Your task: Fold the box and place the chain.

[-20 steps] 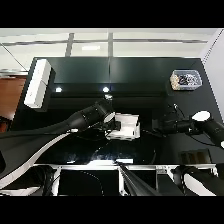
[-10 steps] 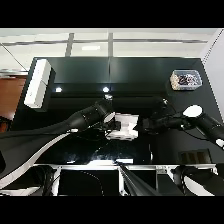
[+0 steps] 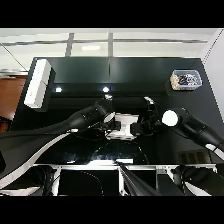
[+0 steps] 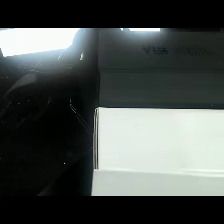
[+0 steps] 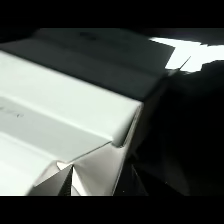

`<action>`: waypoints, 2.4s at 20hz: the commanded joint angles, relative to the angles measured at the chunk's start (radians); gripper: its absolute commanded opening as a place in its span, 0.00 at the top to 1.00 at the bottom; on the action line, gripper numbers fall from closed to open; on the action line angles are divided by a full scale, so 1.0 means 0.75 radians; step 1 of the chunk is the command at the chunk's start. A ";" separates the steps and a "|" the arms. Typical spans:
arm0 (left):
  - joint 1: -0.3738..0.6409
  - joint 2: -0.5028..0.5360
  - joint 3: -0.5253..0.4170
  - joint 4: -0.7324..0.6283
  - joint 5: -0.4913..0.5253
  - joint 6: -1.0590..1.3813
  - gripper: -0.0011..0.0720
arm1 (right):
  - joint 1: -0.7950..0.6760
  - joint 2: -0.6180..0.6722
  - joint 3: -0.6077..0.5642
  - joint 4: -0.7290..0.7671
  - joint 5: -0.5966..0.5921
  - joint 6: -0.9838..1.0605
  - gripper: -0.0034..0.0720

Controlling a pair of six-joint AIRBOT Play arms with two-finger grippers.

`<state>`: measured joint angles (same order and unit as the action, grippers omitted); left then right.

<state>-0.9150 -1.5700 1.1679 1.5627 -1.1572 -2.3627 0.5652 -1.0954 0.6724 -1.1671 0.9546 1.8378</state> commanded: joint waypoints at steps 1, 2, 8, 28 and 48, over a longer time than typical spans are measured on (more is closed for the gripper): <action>0.000 -0.001 0.000 0.001 0.001 0.001 0.95 | 0.081 -0.032 0.050 -0.191 0.004 0.252 0.43; 0.000 -0.001 0.000 0.001 0.001 0.001 0.95 | 0.094 -0.057 0.074 -0.216 0.018 0.268 0.49; 0.000 -0.001 0.000 0.001 0.000 0.001 0.95 | 0.215 -0.193 0.210 -0.421 0.169 0.510 0.63; 0.000 -0.001 0.000 0.005 0.001 0.000 0.95 | 0.223 -0.300 0.222 -0.402 0.184 0.696 0.79; 0.000 -0.001 0.000 0.005 0.000 0.000 0.95 | 0.225 -0.293 0.257 -0.427 0.134 0.701 0.54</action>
<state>-0.9154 -1.5703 1.1679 1.5665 -1.1580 -2.3631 0.7338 -1.3190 0.8513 -1.4754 1.0508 2.3646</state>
